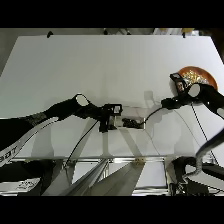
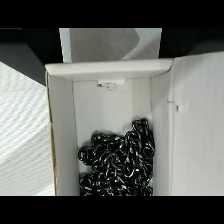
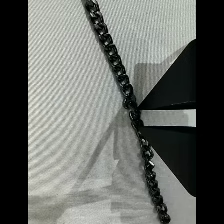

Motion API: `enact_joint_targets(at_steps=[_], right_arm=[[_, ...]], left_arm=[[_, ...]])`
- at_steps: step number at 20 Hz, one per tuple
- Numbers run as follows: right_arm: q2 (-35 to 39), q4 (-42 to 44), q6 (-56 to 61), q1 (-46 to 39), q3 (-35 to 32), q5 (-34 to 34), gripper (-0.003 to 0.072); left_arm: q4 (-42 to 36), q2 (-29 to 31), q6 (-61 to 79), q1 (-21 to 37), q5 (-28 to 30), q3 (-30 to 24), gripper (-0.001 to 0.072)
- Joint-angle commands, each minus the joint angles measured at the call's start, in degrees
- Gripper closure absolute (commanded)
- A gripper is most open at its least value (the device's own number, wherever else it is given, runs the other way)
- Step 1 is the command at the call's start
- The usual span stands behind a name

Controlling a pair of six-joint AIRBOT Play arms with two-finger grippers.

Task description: Fold the box and place the chain.

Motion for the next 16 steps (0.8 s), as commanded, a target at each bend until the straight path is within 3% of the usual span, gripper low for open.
enact_joint_targets(at_steps=[1,6,16], right_arm=[[0.90,-0.20,-0.04,-0.02,-0.04,0.83,0.0672],[10.86,0.02,-0.09,-0.02,-0.04,3.80,0.0673],[28.57,6.95,-0.98,0.50,-0.04,17.84,0.0672]], left_arm=[[0.02,0.00,0.00,0.00,0.00,-0.02,0.0454],[0.02,0.00,0.00,0.00,0.00,-0.02,0.0454],[0.02,0.00,0.00,0.00,0.02,-0.02,0.0454]])
